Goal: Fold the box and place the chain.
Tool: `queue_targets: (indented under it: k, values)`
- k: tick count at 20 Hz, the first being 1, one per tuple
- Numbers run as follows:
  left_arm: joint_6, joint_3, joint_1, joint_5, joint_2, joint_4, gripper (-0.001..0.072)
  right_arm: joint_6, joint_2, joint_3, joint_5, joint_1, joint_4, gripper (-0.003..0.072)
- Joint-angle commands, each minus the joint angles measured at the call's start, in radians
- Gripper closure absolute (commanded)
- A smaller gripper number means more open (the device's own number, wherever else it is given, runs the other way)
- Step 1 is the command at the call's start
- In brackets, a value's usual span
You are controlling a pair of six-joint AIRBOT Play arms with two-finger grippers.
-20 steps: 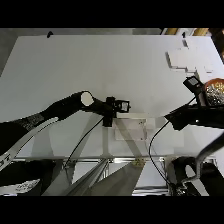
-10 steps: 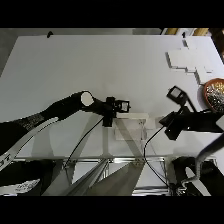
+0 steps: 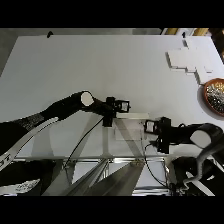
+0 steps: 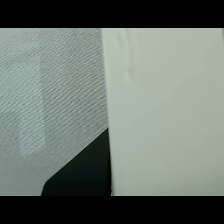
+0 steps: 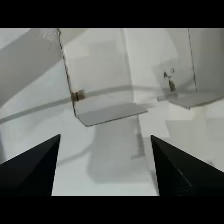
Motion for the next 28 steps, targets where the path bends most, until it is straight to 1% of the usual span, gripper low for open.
queue_targets:
  k: [1,2,4,5,8,12,15,16,19,22,25,28]
  values:
    - [0.000,0.000,-0.001,-0.002,0.000,-0.001,0.0697,-0.063,0.064,-0.089,-0.200,0.114,-0.043,0.0062]
    - [0.000,0.000,-0.001,-0.002,0.000,-0.001,0.0697,-0.063,0.086,-0.110,-0.226,0.140,-0.048,0.0034]
    - [0.000,0.000,-0.001,-0.002,0.000,-0.001,0.0697,-0.062,0.101,-0.151,-0.254,0.187,-0.071,0.0022]
    - [0.000,0.000,-0.001,-0.002,0.000,-0.001,0.0697,-0.063,0.100,-0.166,-0.273,0.209,-0.075,-0.0001]
    - [0.000,0.000,-0.001,-0.002,0.000,-0.001,0.0697,-0.062,0.092,-0.180,-0.332,0.258,-0.108,-0.0001]
    - [0.000,0.000,-0.001,-0.002,0.000,-0.001,0.0697,-0.062,0.021,-0.180,-0.379,0.260,-0.126,-0.0001]
    - [0.000,0.000,-0.001,-0.002,0.000,-0.001,0.0697,-0.062,0.014,-0.178,-0.417,0.258,-0.126,-0.0001]
    - [0.000,0.000,-0.001,-0.002,0.000,-0.001,0.0697,-0.062,0.014,-0.172,-0.411,0.254,-0.125,-0.0001]
    - [0.000,0.000,-0.001,-0.002,0.000,-0.001,0.0697,-0.062,0.014,-0.118,-0.336,0.211,-0.124,0.0001]
    - [0.000,0.000,-0.001,-0.002,0.000,-0.001,0.0697,-0.062,0.013,-0.080,-0.330,0.159,-0.109,0.0001]
    - [0.000,0.000,-0.001,-0.002,0.000,-0.001,0.0697,-0.062,0.013,-0.079,-0.305,0.157,-0.106,0.0001]
    - [0.000,0.000,-0.001,-0.002,0.000,-0.001,0.0697,-0.061,0.013,-0.080,-0.206,0.171,-0.053,0.0001]
